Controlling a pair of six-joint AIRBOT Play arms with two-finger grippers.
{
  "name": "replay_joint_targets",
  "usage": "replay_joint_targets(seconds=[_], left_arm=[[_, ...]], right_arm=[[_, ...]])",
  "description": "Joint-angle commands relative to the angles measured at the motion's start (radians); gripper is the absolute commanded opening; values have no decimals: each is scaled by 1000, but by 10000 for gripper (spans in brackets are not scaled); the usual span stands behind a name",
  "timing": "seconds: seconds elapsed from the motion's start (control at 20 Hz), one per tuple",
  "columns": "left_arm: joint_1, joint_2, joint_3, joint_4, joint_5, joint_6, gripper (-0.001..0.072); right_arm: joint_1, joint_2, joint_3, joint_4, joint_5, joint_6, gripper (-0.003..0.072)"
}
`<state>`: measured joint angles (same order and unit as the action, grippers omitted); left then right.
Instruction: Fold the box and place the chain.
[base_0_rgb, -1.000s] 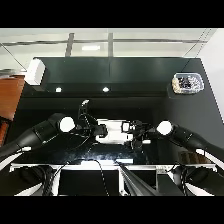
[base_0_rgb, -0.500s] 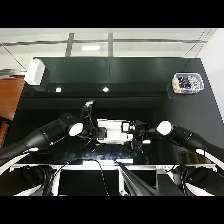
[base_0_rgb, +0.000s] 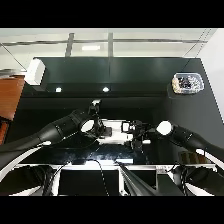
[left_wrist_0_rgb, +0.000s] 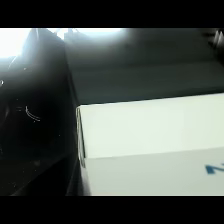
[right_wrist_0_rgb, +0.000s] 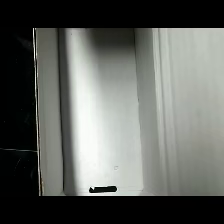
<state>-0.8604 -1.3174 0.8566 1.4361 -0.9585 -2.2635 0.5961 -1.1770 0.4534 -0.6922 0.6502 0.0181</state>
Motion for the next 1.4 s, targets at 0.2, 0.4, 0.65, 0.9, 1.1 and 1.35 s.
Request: replay_joint_targets(seconds=[0.2,0.4,0.65,0.9,1.1,1.35], left_arm=[[-2,-22,9,25,-11,-50,274],[-6,-43,14,22,-13,-50,274],[-6,-58,15,13,-18,-49,273],[-13,-58,16,13,-21,-44,150],[-13,-58,32,14,-34,-44,158],[-12,-58,37,16,-45,-44,188]], right_arm=[[0,0,0,0,-1,0,356],[0,0,0,0,-1,0,356],[0,0,0,0,-1,0,356],[0,0,0,0,-1,0,356],[0,0,0,0,-1,0,356],[0,0,0,0,-1,0,356]])
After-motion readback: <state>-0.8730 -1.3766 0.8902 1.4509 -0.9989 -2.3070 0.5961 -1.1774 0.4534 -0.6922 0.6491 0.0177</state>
